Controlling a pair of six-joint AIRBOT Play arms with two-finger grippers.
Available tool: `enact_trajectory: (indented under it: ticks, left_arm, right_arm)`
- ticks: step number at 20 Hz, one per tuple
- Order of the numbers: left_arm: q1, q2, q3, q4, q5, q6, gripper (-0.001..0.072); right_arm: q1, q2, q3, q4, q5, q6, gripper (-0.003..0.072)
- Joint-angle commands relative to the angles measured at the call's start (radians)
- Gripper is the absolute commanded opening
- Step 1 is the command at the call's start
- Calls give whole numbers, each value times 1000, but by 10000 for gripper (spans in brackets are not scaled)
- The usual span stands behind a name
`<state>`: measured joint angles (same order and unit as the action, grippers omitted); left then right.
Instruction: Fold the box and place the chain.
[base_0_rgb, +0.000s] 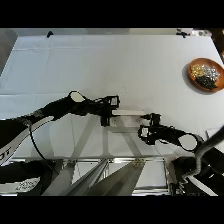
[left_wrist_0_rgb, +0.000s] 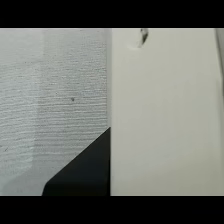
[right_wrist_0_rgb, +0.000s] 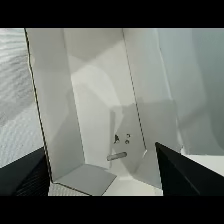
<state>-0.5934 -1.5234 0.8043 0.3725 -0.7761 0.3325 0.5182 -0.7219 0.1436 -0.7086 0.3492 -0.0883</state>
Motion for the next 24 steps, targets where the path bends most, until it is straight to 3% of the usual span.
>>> enact_trajectory:
  ticks: [1,14,24]
  left_arm:
    - [0,0,0,0,1,0,13]
    - [0,0,0,0,1,0,13]
    - [0,0,0,0,1,0,13]
  right_arm:
    - [-39,1,11,40,32,-49,698]
    - [-109,1,27,108,55,-61,697]
    - [-109,-2,27,247,55,-270,696]
